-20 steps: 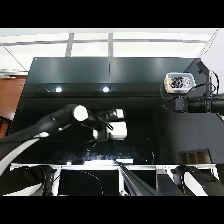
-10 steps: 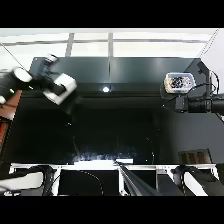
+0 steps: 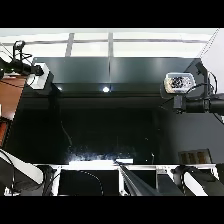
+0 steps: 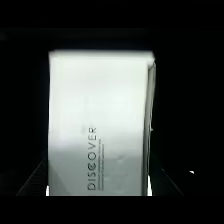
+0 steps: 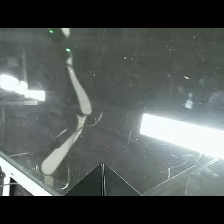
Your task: Fold the box and place the chain.
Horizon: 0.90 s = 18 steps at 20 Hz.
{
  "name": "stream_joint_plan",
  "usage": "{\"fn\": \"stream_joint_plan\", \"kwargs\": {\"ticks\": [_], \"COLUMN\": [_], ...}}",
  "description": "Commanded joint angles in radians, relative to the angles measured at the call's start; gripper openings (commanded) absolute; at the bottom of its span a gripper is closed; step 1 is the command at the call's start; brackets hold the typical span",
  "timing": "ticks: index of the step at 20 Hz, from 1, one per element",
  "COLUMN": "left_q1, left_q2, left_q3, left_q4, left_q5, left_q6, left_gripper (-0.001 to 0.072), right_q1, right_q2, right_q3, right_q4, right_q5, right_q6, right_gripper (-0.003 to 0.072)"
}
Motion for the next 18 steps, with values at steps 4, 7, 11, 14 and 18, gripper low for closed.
{"fn": "stream_joint_plan", "kwargs": {"ticks": [4,7,11,14,18], "left_q1": [-0.006,0.011,-0.034,-0.147,-0.316], "left_q2": [0.013,0.182,0.554,0.953,1.438], "left_q3": [0.303,0.258,-0.177,-0.717,-1.268], "left_q4": [0.23,0.163,0.106,0.029,0.039], "left_q5": [-0.459,-0.652,-0.61,-0.238,0.051], "left_q6": [-0.213,-0.388,-0.585,-0.569,-0.414], "left_gripper": [0.0707,0.0704,0.035,0.0208,0.0026], "right_q1": [0.021,0.021,0.021,0.022,0.021], "right_q2": [0.001,0.003,0.06,0.157,0.307], "right_q3": [0.001,0.003,0.003,-0.023,-0.235], "right_q4": [-0.006,-0.009,-0.121,-0.276,-0.413], "right_q5": [-0.029,-0.05,-0.068,-0.261,-0.452], "right_q6": [0.015,0.005,-0.009,0.109,0.109], "right_gripper": [0.0011,0.0011,0.0011,0.001,0.0011]}}
